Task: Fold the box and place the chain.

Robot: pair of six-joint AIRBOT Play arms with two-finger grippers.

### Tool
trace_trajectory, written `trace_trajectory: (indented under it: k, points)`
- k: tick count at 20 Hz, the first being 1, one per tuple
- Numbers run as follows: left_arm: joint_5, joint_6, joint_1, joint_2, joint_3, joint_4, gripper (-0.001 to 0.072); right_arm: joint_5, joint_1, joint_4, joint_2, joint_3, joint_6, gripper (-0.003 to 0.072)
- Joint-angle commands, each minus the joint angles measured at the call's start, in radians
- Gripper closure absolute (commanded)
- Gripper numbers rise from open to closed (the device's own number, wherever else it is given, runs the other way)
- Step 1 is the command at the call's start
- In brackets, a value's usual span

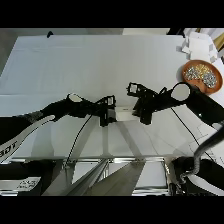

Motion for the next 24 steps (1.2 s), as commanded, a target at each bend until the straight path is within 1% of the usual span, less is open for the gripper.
trace_trajectory:
  k: [1,3,6,8,10,14,15,19,20,21,24]
  points:
    - [0.0,0.0,0.0,0.0,0.001,0.0,0.0458,0.018,0.013,0.014,0.002,-0.002,-0.059,0.0438]
    - [0.0,0.0,0.0,0.0,0.001,0.0,0.0458,0.005,0.048,0.005,0.002,-0.002,-0.085,0.0438]
    - [0.0,0.0,0.0,0.0,0.001,0.0,0.0458,-0.074,0.07,-0.059,0.002,-0.002,-0.07,0.0438]
    - [0.0,0.0,0.0,0.0,0.001,0.0,0.0458,-0.077,0.07,-0.076,0.002,-0.002,-0.07,0.0439]
    - [0.0,0.0,0.0,0.0,0.001,0.0,0.0458,-0.079,0.07,-0.09,0.002,-0.002,-0.071,0.0467]
    - [0.0,0.0,0.0,0.0,0.001,0.0,0.0458,-0.081,0.07,-0.127,0.002,-0.002,-0.07,0.0472]
    - [0.0,0.0,0.0,0.0,0.001,0.0,0.0458,-0.081,0.07,-0.127,0.001,-0.002,-0.07,0.0527]
    - [0.0,0.0,0.0,0.0,0.001,0.0,0.0458,-0.082,0.07,-0.124,0.001,-0.002,-0.07,0.0532]
    - [0.0,0.0,0.0,0.0,0.001,0.0,0.0458,-0.083,0.07,-0.125,0.001,-0.003,-0.07,0.0542]
    - [0.0,0.0,0.0,0.0,0.001,0.0,0.0458,-0.087,0.07,-0.126,0.001,-0.003,-0.071,0.0587]
    - [0.0,0.0,0.0,0.0,0.001,0.0,0.0458,-0.094,0.07,-0.125,0.001,-0.006,-0.07,0.0587]
